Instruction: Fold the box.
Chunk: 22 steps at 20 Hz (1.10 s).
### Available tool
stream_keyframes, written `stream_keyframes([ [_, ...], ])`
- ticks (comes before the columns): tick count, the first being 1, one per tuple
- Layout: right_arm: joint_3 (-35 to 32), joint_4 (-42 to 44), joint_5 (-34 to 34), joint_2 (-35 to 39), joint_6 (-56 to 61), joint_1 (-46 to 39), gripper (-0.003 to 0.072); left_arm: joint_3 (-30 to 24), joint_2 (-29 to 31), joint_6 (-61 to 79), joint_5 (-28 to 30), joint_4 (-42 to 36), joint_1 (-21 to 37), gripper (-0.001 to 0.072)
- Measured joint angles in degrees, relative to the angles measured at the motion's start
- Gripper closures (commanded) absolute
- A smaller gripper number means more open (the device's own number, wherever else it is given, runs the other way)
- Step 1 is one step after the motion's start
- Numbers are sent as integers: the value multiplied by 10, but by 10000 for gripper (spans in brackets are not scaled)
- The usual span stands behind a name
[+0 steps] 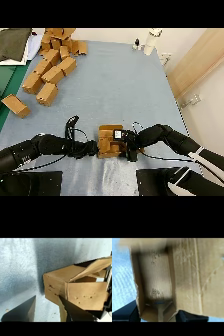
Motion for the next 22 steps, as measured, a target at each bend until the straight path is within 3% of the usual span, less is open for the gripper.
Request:
stream_keyframes([
  [7, 0, 0, 0, 0, 2, 0, 180, 0, 0, 0, 26, 5, -1, 259],
  [15, 0, 0, 1, 0, -1, 0, 180, 3, 1, -104, -82, 173, 32, 258],
  [19, 0, 0, 1, 0, 0, 0, 180, 25, 12, -115, -93, 190, 43, 257],
  [22, 0, 0, 1, 0, 0, 0, 180, 41, 22, -80, -95, 161, 46, 256],
])
